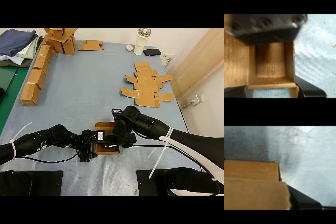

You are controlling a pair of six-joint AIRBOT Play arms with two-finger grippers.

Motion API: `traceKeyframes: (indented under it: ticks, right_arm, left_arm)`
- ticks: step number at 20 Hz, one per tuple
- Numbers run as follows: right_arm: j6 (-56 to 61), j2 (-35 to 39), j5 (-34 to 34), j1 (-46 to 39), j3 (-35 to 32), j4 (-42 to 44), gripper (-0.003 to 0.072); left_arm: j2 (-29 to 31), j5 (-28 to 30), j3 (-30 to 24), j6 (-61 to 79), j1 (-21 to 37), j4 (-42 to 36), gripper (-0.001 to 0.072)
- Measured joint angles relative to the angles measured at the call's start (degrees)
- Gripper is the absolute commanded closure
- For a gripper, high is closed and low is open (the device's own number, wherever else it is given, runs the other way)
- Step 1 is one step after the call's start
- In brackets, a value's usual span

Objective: Fold the box.

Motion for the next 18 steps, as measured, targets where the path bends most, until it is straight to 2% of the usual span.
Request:
traceKeyframes:
  ticks: [7,8,10,11,13,15,16,18]
  right_arm:
    - [2.4,6.6,-5.0,-0.6,1.4,0.0,0.0185]
    - [3.0,7.9,-6.3,-0.9,1.5,-0.3,0.0283]
    - [4.2,10.3,-9.2,-2.1,1.5,-2.9,0.0633]
    - [4.5,11.1,-10.6,-3.5,1.3,-4.2,0.0685]
    - [3.0,11.5,-10.7,-8.1,0.1,-6.0,0.0685]
    - [-3.1,10.3,-4.8,-14.9,-1.9,-3.8,0.0686]
    - [-8.3,8.9,-0.3,-18.7,-2.8,0.5,0.0686]
    - [-23.2,4.7,7.8,-26.4,-3.9,14.8,0.0686]
  left_arm:
    - [0.0,0.0,0.0,0.0,0.0,0.0,0.0234]
    - [0.0,0.0,0.0,0.0,0.0,0.0,0.0234]
    - [0.0,0.0,0.0,0.0,0.0,0.0,0.0234]
    - [0.0,0.0,0.0,0.0,0.0,0.0,0.0233]
    - [0.0,0.0,0.0,0.0,0.0,0.0,0.0234]
    - [0.0,0.0,0.0,0.0,0.0,0.0,0.0234]
    - [0.0,0.0,0.0,0.0,0.0,0.0,0.0234]
    - [0.0,0.0,0.0,0.0,0.0,0.0,0.0234]
